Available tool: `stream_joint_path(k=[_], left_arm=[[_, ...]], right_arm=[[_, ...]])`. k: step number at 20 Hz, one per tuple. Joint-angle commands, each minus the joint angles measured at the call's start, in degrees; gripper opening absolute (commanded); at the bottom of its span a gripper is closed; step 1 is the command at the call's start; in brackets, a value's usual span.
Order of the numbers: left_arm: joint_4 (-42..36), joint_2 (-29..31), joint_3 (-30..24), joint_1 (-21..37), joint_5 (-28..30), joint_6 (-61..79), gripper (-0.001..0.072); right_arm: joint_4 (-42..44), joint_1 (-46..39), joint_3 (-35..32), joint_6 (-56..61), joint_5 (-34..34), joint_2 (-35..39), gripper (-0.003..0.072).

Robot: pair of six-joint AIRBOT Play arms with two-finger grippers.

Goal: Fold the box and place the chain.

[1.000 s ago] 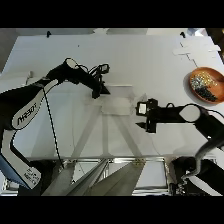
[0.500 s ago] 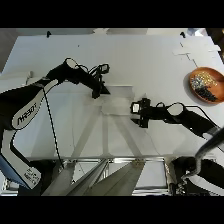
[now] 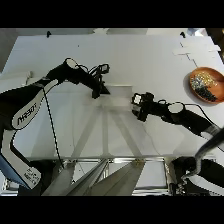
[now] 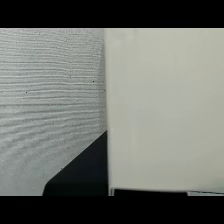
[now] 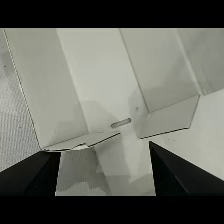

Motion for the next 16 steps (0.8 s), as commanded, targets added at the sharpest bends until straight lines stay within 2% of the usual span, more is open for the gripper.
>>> stream_joint_path(k=[1,5,11,14,16], left_arm=[[0.0,0.0,0.0,0.0,0.0,0.0,0.0007],[0.0,0.0,0.0,0.0,0.0,0.0,0.0007],[0.0,0.0,0.0,0.0,0.0,0.0,0.0007],[0.0,0.0,0.0,0.0,0.0,0.0,0.0007],[0.0,0.0,0.0,0.0,0.0,0.0,0.0007]], right_arm=[[1.7,-0.9,0.7,-0.2,0.7,0.0,0.0588],[3.4,-5.6,2.2,-0.3,4.6,-0.1,0.0588],[6.8,-6.4,2.6,-4.4,8.2,-0.4,0.0588],[0.7,-6.5,2.6,-4.2,7.8,-0.4,0.0588],[-5.0,-6.5,2.5,-0.9,11.2,-0.3,0.0588]])
